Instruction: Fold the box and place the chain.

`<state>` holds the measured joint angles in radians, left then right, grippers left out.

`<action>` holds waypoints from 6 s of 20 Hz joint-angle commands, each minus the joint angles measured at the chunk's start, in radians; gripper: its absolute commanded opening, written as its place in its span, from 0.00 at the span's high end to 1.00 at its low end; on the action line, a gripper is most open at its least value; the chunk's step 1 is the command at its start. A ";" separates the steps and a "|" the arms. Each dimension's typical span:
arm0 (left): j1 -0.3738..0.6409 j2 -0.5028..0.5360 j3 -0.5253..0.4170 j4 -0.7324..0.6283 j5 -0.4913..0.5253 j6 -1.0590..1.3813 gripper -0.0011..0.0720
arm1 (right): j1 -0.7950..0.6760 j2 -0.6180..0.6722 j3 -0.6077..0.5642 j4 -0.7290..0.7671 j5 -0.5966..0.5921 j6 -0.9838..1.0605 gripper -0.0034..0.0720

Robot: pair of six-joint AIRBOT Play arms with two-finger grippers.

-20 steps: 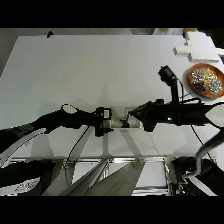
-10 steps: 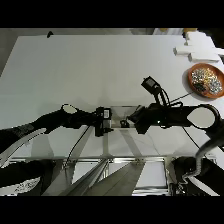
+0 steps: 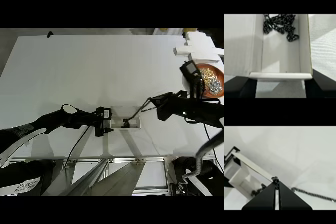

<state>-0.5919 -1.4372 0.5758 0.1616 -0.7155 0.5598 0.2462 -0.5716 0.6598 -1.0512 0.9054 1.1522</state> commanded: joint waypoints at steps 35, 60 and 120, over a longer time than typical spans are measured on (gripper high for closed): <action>0.000 0.000 0.000 0.000 0.000 0.000 0.89 | -0.060 -0.373 0.250 -0.321 0.193 0.286 0.94; 0.000 0.000 0.000 0.000 0.000 0.000 0.89 | -0.169 -0.757 0.143 -0.441 0.067 0.424 0.56; 0.000 0.000 0.000 0.000 0.001 0.000 0.89 | -0.042 -0.431 0.351 -0.316 0.180 0.327 0.94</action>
<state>-0.5919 -1.4372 0.5762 0.1616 -0.7151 0.5594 0.3096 -0.9718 0.9913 -1.2488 1.0424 1.4429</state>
